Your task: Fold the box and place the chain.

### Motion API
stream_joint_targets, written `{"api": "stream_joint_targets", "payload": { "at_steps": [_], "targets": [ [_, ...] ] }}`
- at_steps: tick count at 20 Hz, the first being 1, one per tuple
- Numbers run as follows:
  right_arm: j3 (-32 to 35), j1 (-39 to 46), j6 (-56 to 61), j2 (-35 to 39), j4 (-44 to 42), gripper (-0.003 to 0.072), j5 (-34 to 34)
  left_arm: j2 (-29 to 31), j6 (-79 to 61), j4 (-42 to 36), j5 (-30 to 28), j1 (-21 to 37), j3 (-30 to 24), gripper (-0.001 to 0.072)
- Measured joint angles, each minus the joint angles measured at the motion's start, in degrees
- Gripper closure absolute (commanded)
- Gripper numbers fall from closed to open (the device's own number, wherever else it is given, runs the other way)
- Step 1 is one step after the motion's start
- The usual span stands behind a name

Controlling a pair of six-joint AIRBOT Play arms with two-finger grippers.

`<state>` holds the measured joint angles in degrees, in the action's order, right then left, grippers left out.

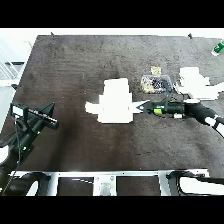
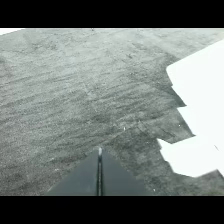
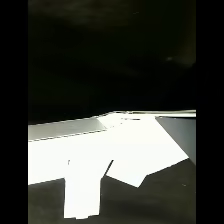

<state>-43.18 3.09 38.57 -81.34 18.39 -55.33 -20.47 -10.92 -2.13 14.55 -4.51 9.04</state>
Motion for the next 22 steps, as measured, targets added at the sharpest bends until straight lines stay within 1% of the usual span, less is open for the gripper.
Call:
{"api": "stream_joint_targets", "payload": {
  "at_steps": [2,5,6,7,8,9,14,17,19,22],
  "targets": [
    [-1.6,-2.8,0.0,-1.0,-0.7,0.0680,3.6,0.0,0.0,0.0,0.4,0.0,0.0,0.0690],
    [-4.1,-4.9,0.1,-3.7,-1.1,0.0680,6.4,0.0,0.0,0.0,1.7,0.0,0.0,0.0685],
    [-4.6,-5.2,0.1,-4.3,-1.2,0.0679,7.1,0.0,0.0,0.0,2.3,0.0,0.0,0.0458],
    [-5.0,-5.6,0.1,-4.9,-1.2,0.0680,7.9,0.0,0.0,0.0,3.1,0.0,0.0,0.0102],
    [-5.3,-5.7,0.1,-5.2,-1.1,0.0680,8.9,0.0,0.0,0.0,3.9,0.0,0.0,0.0071],
    [-5.6,-5.9,0.0,-5.5,-0.9,0.0679,9.8,0.0,0.0,-0.1,4.8,0.0,0.0,0.0085],
    [-6.1,-6.2,0.0,-6.1,0.4,0.0679,11.5,0.0,0.0,-3.0,7.4,0.0,0.1,0.0087],
    [-6.3,-6.8,-0.5,-6.2,0.6,0.0679,11.9,-0.3,0.0,-4.7,6.0,0.0,0.4,0.0087],
    [-6.5,-7.8,-0.9,-6.3,0.6,0.0679,12.5,-2.2,0.1,-5.4,3.8,0.0,2.0,0.0087],
    [-6.6,-8.8,-1.0,-6.3,0.6,0.0679,13.3,-9.0,0.6,-5.7,1.6,0.0,7.3,0.0086]
  ]
}}
